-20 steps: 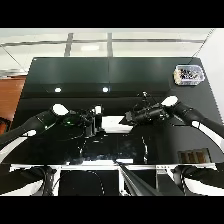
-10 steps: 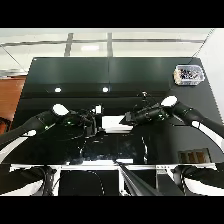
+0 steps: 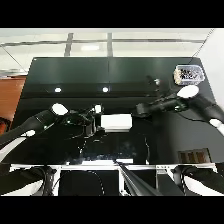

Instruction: Fold the box and place the chain.

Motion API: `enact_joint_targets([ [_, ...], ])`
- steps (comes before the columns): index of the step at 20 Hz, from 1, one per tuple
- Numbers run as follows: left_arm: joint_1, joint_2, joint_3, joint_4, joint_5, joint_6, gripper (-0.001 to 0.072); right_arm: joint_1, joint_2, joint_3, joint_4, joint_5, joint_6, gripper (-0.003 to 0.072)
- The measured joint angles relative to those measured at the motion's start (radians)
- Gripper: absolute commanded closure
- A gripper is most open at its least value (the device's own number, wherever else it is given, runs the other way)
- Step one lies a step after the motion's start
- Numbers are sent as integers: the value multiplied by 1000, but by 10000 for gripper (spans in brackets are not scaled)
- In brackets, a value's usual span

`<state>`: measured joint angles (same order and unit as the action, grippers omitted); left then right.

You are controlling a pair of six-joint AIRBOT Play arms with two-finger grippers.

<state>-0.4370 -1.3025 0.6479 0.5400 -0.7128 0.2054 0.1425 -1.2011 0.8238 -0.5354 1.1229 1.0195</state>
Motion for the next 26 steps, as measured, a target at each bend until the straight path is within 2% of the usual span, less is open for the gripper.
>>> enact_joint_targets([
  [5,-1,70,61,103,-41,-41,-3,-188,142,11,-121,113,30,673],
  [8,-27,80,116,109,-58,-55,-2,-238,176,13,-153,142,42,674],
  [13,-109,-16,240,89,-80,-149,-1,-261,192,11,-172,135,49,673],
  [17,-132,-106,311,86,-82,-270,-2,-265,195,10,-177,131,51,674],
  [26,-145,-161,343,151,-109,-405,0,-267,196,10,-180,126,50,674],
])
